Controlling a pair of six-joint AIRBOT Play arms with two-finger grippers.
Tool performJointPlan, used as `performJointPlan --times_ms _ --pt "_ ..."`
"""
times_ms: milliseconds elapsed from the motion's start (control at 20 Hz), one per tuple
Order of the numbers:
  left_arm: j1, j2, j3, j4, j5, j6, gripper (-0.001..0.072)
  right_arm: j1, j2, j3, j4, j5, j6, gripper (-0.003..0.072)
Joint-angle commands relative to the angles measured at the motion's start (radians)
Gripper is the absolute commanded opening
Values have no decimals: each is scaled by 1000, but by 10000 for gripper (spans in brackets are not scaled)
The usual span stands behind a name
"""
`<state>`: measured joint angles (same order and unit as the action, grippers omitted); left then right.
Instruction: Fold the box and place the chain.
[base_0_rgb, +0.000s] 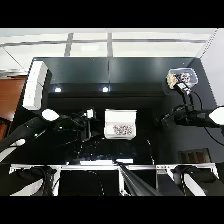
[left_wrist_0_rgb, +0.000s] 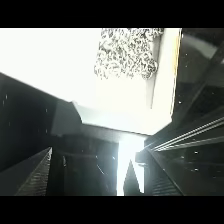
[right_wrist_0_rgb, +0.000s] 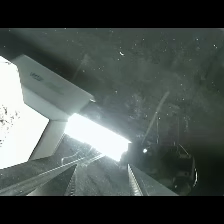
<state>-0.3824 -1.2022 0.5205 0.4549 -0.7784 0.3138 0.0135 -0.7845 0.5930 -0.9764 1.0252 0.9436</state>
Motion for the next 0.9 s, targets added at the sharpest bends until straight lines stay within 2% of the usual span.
performJointPlan --times_ms 0,150,850 --pt "-3 -64 34 -67 -12 132 710 1 0 1 1 8 7 376" --pt "-4 -69 40 -57 -46 136 708 1 0 1 1 11 7 376" --pt "-80 -76 47 -22 -34 71 706 1 0 1 1 14 7 376"
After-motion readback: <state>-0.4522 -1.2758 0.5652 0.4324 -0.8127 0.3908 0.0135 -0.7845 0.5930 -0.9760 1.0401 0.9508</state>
